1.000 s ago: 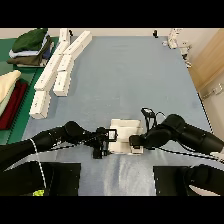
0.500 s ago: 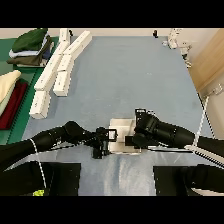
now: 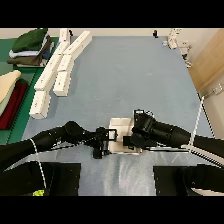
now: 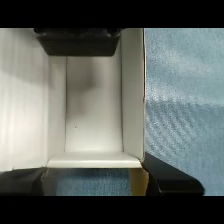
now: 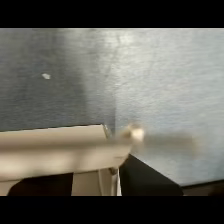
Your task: Fold the box.
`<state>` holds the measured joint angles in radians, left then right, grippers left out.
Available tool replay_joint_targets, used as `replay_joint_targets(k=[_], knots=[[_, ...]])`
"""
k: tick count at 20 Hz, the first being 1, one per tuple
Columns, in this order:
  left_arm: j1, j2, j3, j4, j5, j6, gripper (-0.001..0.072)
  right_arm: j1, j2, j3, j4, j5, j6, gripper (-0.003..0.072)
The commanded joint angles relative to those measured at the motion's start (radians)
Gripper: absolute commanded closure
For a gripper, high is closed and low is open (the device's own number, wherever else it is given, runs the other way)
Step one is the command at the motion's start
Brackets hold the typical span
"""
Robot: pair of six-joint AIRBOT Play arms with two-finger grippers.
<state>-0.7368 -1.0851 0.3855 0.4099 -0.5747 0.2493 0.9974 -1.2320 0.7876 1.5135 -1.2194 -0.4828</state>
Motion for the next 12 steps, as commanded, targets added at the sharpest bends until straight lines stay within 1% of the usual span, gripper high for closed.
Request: replay_joint_targets(k=[1, 3, 4, 5, 6, 9, 10, 11, 12], knots=[[0.001, 0.000, 0.001, 0.002, -0.001, 0.000, 0.0201, 0.000, -0.001, 0.001, -0.003, -0.035, 0.001, 0.0289], [0.001, 0.000, 0.001, 0.002, -0.002, 0.000, 0.0201, 0.000, -0.001, 0.001, -0.003, -0.039, 0.002, 0.0289], [0.001, 0.000, 0.001, 0.002, -0.002, 0.000, 0.0201, 0.000, -0.001, 0.001, -0.003, -0.039, 0.001, 0.0305], [0.001, 0.000, 0.001, 0.002, -0.002, 0.000, 0.0201, 0.000, -0.001, 0.001, -0.003, -0.039, 0.001, 0.0472], [0.001, 0.000, 0.001, 0.002, -0.002, 0.000, 0.0201, 0.000, -0.001, 0.001, -0.003, -0.039, -0.002, 0.0686], [0.001, 0.000, 0.001, 0.002, -0.002, 0.000, 0.0201, 0.000, -0.001, 0.001, -0.003, -0.035, -0.013, 0.0682], [0.001, 0.000, 0.001, 0.002, -0.001, 0.000, 0.0201, 0.000, -0.001, 0.001, -0.003, -0.037, -0.016, 0.0536], [0.001, 0.000, 0.001, 0.002, -0.002, 0.000, 0.0201, 0.000, -0.001, 0.001, -0.003, -0.038, -0.016, 0.0260], [0.001, 0.000, 0.001, 0.002, -0.001, 0.000, 0.0201, 0.000, 0.000, 0.001, -0.003, -0.038, -0.025, 0.0208]])
